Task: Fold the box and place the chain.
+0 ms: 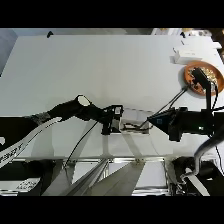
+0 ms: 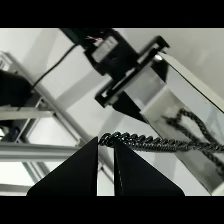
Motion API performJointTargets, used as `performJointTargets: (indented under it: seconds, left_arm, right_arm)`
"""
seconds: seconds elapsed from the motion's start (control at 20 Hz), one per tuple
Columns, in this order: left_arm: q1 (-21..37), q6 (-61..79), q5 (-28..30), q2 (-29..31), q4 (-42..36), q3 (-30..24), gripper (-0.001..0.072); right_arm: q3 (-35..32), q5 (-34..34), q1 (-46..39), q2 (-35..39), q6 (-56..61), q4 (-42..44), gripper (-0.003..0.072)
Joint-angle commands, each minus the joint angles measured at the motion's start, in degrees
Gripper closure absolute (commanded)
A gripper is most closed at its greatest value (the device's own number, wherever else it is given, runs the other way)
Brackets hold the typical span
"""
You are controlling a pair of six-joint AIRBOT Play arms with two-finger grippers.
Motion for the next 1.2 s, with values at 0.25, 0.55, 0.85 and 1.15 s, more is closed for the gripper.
performJointTargets:
  seconds: [0.25,0.55,0.85,1.15]
  left_arm:
    - [0.0,0.02,0.0,-0.02,0.02,0.04,0.0501]
    - [0.0,0.02,0.0,-0.02,0.02,0.04,0.0501]
    - [0.0,0.02,0.0,-0.02,0.02,0.04,0.0501]
    - [0.0,0.02,0.0,-0.02,0.02,0.04,0.0501]
  right_arm:
    - [0.04,-12.87,14.4,-6.43,-1.01,-7.13,0.0672]
    - [-0.09,-14.03,19.54,-17.66,9.66,-21.81,0.0671]
    - [-0.13,-16.0,21.73,-25.88,10.71,-23.08,0.067]
    - [1.42,-14.05,22.12,-27.54,12.2,-22.49,0.0451]
